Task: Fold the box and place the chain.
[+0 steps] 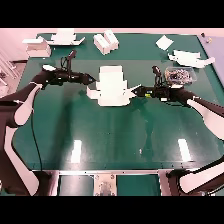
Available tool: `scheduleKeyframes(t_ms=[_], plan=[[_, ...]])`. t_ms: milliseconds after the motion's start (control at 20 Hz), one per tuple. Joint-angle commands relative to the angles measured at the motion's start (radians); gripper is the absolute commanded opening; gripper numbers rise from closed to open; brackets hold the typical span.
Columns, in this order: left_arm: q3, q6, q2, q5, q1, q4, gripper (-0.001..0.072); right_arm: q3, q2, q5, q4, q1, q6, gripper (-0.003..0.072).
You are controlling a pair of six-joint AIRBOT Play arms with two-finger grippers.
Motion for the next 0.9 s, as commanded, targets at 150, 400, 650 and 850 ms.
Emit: scheduleKeyframes(t_ms=[150, 400, 650, 850], plan=[[0.008, -0.001, -0.027, 0.110, -0.057, 0.018, 0.0531, 0.001, 0.000, 0.001, 0.003, 0.001, 0.006, 0.0004], [0.008, 0.003, -0.061, 0.156, -0.088, 0.006, 0.0531, 0.001, 0.000, 0.002, 0.003, 0.001, 0.006, 0.0004], [0.068, 0.011, -0.109, 0.109, -0.097, -0.029, 0.0530, 0.001, 0.000, 0.002, 0.003, 0.001, 0.006, 0.0005], [0.117, 0.011, -0.134, 0.077, -0.105, -0.030, 0.0528, 0.001, 0.000, 0.002, 0.003, 0.000, 0.006, 0.0005]])
